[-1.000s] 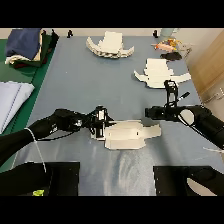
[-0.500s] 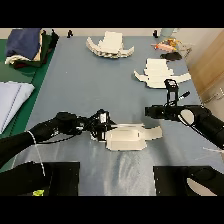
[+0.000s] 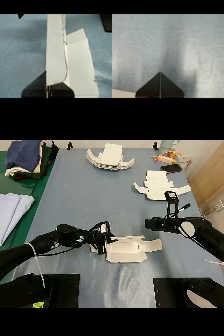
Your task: Fold the box.
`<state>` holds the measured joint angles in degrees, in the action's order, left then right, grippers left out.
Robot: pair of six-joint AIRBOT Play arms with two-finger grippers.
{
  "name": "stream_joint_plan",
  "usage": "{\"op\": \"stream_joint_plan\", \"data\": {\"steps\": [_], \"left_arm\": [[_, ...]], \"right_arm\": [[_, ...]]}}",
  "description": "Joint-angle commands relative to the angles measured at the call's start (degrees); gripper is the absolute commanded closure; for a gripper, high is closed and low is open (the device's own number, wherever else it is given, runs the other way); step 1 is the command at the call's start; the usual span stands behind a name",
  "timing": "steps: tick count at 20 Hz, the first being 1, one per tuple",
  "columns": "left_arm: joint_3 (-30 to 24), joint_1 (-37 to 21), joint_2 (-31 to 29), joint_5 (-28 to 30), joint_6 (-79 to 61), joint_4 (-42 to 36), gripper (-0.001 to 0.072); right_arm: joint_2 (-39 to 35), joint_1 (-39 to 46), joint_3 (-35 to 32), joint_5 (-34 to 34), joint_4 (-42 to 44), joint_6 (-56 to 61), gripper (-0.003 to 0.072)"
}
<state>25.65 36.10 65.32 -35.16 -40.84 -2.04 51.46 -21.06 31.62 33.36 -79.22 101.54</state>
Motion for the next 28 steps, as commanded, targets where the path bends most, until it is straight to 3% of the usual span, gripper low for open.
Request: {"op": "stream_joint_plan", "data": {"steps": [1, 7, 9, 12, 17, 18, 19, 20, 21, 28], "left_arm": [[0.0, 0.0, 0.04, 0.11, 0.37, 0.11, 0.0695], [0.0, 0.0, 0.04, 0.11, 0.37, 0.11, 0.0695], [0.0, 0.0, 0.04, 0.11, 0.37, 0.11, 0.0695], [0.0, 0.0, 0.04, 0.11, 0.37, 0.11, 0.0695], [0.0, 0.0, 0.04, 0.07, 0.37, 0.11, 0.0695], [0.0, 0.0, 0.04, 0.09, 0.37, 0.11, 0.0695], [0.0, -0.02, 0.04, 0.11, 0.37, 0.11, 0.0695], [0.0, 0.0, 0.04, 0.13, 0.37, 0.11, 0.0695], [0.0, 0.0, 0.04, 0.09, 0.37, 0.11, 0.0695], [0.0, 0.0, 0.04, 0.07, 0.37, 0.11, 0.0694]], "right_arm": [[-2.19, -0.07, -0.02, 4.44, 0.87, 0.02, 0.0684], [-11.72, -0.07, 0.33, 28.83, 3.04, 4.26, 0.0685], [-11.63, -1.27, 0.31, 34.51, 6.99, -3.58, 0.0684], [-11.5, -8.33, 0.11, 33.0, 11.98, -20.92, 0.0685], [-11.08, -32.37, -1.05, 31.26, -0.7, -26.25, 0.0685], [-10.91, -36.39, -2.23, 28.89, -3.08, -27.12, 0.0623], [-10.29, -39.52, -3.74, 25.11, -6.05, -27.32, 0.0327], [-9.35, -41.2, -5.07, 21.22, -9.01, -27.71, 0.0132], [-7.96, -41.75, -6.08, 17.84, -11.74, -27.69, 0.0094], [-0.83, -41.66, -6.25, 9.07, -18.49, -25.97, 0.0095]]}}
